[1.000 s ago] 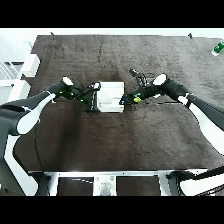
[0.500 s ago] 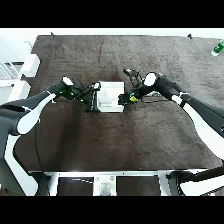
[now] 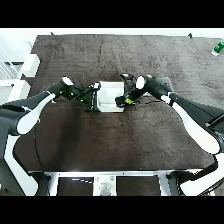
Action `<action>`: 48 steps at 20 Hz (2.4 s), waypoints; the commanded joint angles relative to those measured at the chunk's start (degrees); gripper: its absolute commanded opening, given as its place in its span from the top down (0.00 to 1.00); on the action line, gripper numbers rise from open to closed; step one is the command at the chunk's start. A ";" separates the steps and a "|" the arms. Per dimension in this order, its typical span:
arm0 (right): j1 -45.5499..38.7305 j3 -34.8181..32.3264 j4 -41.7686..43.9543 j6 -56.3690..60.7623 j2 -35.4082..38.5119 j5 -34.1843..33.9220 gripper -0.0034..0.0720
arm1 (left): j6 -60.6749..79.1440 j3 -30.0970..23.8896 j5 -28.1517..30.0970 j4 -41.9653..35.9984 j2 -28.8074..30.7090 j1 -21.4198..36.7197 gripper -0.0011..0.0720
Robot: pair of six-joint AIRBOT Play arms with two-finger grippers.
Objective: Fold the box and place the chain.
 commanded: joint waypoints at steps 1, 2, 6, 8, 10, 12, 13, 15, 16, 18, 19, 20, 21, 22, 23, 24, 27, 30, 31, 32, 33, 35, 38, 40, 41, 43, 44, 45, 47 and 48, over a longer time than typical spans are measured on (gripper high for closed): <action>0.57 2.56 -2.89 3.02 -0.55 2.43 0.36 | 0.13 0.02 0.07 0.13 0.02 0.04 0.34; 1.03 3.30 -4.00 3.87 -0.55 2.86 0.36 | 0.13 0.02 0.07 0.15 0.02 0.04 0.34; 2.51 4.52 -11.10 10.51 -0.57 5.29 0.36 | 0.13 0.00 0.07 0.13 0.02 0.04 0.34; 2.58 4.55 -11.19 12.22 -0.57 5.27 0.36 | 0.13 0.02 0.07 0.15 0.02 0.04 0.34; 2.64 4.57 -11.19 14.10 -0.57 5.22 0.36 | 0.13 0.02 0.07 0.13 0.02 0.04 0.34; 2.62 4.57 -11.19 15.58 -0.85 5.25 0.37 | 0.13 0.00 0.07 0.15 0.02 0.04 0.34; 2.62 4.61 -11.19 16.70 -1.05 5.20 0.37 | 0.13 0.02 0.07 0.15 0.02 0.04 0.34; 2.82 5.42 -11.21 16.87 -1.90 5.27 0.40 | 0.13 0.02 0.09 0.15 0.02 0.04 0.34; 2.82 5.95 -11.23 16.87 -2.40 5.53 0.41 | 0.13 0.02 0.09 0.15 0.02 0.04 0.34; 2.82 7.13 -11.23 17.14 -3.54 6.47 0.46 | 0.13 0.02 0.09 0.15 0.02 0.04 0.34; 2.82 8.11 -11.41 17.81 -4.22 8.04 0.48 | 0.13 0.02 0.09 0.15 0.02 0.04 0.34; 2.91 9.07 -11.85 17.99 -4.92 9.64 0.48 | 0.13 0.02 0.09 0.13 0.02 0.04 0.34; 2.91 10.19 -12.55 18.62 -5.68 11.37 0.49 | 0.13 0.00 0.09 0.15 0.02 0.04 0.34; 2.93 10.95 -13.49 20.00 -6.21 12.72 0.49 | 0.13 0.02 0.07 0.15 0.02 0.04 0.34; 2.93 11.30 -14.27 21.46 -6.45 13.29 0.49 | 0.13 0.02 0.07 0.15 0.02 0.04 0.34; 2.95 11.41 -14.49 22.73 -6.51 13.35 0.49 | 0.13 0.00 0.07 0.15 0.02 0.04 0.34; 3.45 11.45 -14.62 24.87 -6.51 13.40 0.58 | 0.13 0.02 0.07 0.15 0.02 0.04 0.34; 4.46 11.45 -14.60 25.92 -6.51 13.38 0.65 | 0.13 0.00 0.07 0.15 0.02 0.04 0.34; 4.61 11.45 -14.62 26.01 -6.51 13.38 0.67 | 0.13 0.00 0.09 0.15 0.02 0.04 0.34; 4.63 11.45 -14.62 27.04 -6.51 13.38 0.68 | 0.13 0.02 0.07 0.15 0.02 0.04 0.34; 4.63 11.45 -14.60 27.19 -6.51 13.38 0.71 | 0.13 0.02 0.07 0.15 0.02 0.04 0.34; 4.66 11.45 -14.60 27.19 -6.51 13.35 0.79 | 0.13 0.02 0.07 0.15 0.02 0.04 0.34; 4.68 11.45 -14.62 27.17 -6.51 13.09 0.93 | 0.13 0.02 0.07 0.15 0.02 0.04 0.34; 4.68 11.45 -14.64 27.15 -6.51 12.72 0.93 | 0.13 0.02 0.07 0.15 0.02 0.04 0.34; 4.68 11.56 -14.62 27.17 -6.51 12.55 0.92 | 0.13 0.02 0.07 0.15 0.02 0.04 0.34; 4.66 12.20 -14.60 27.10 -6.49 12.52 0.48 | 0.13 0.02 0.07 0.15 0.02 0.04 0.34; 4.66 12.76 -14.60 26.67 -6.43 12.55 0.46 | 0.13 0.02 0.07 0.15 0.02 0.04 0.34; 4.66 13.18 -14.60 26.64 -6.12 12.61 0.46 | 0.13 0.02 0.07 0.15 0.02 0.04 0.34; 4.66 13.22 -14.58 25.24 -4.96 12.76 0.43 | 0.13 0.02 0.07 0.17 0.02 0.04 0.34; 4.66 13.22 -14.53 25.16 -4.35 13.09 0.29 | 0.11 0.02 0.07 0.17 0.02 0.04 0.34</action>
